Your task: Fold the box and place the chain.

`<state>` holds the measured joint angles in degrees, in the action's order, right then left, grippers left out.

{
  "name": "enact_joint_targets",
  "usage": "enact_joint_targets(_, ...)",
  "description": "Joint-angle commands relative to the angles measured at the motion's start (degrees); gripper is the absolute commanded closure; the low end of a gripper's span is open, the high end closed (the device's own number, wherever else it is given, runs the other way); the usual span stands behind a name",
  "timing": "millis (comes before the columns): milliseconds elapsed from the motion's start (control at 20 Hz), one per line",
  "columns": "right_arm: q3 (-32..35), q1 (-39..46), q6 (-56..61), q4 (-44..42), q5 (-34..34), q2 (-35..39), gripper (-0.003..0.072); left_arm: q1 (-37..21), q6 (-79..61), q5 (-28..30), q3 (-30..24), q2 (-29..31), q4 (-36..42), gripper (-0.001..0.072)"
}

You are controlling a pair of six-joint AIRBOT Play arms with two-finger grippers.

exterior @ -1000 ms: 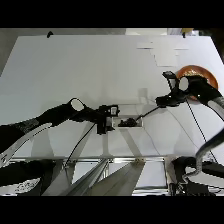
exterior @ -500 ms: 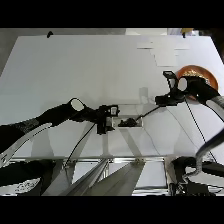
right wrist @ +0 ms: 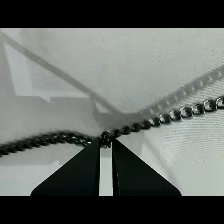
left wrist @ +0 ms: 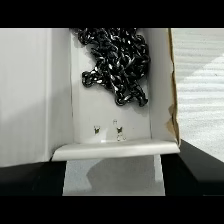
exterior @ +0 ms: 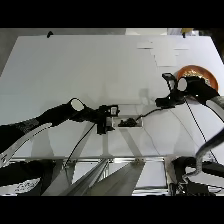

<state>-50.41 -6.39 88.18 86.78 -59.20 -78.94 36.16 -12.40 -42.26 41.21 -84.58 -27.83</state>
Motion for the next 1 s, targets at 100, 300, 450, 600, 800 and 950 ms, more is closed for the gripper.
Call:
enact_joint_targets(100,0.0,0.0,-2.6,-9.9,-4.1,11.8,0.0668,0.0,0.0,0.0,0.0,0.0,0.0,0.05)
enact_joint_targets(300,0.0,-0.5,-9.4,-24.4,-8.9,25.0,0.0668,0.0,0.0,0.0,0.0,0.0,0.0,0.05)
enact_joint_targets(450,0.0,-4.7,-9.3,-24.1,-13.2,32.5,0.0668,0.0,0.0,0.0,0.0,0.0,0.0,0.05)
enact_joint_targets(600,0.0,-10.6,-8.9,-24.5,-14.1,36.2,0.0668,0.0,0.0,0.0,0.0,0.0,0.0,0.05)
enact_joint_targets(800,0.0,-19.6,-8.7,-27.1,-11.1,36.4,0.0668,0.0,0.0,0.0,0.0,0.0,0.0,0.05)
enact_joint_targets(950,0.0,-24.3,-8.7,-26.5,-5.7,36.0,0.0668,0.0,0.0,0.0,0.0,0.0,0.0,0.05)
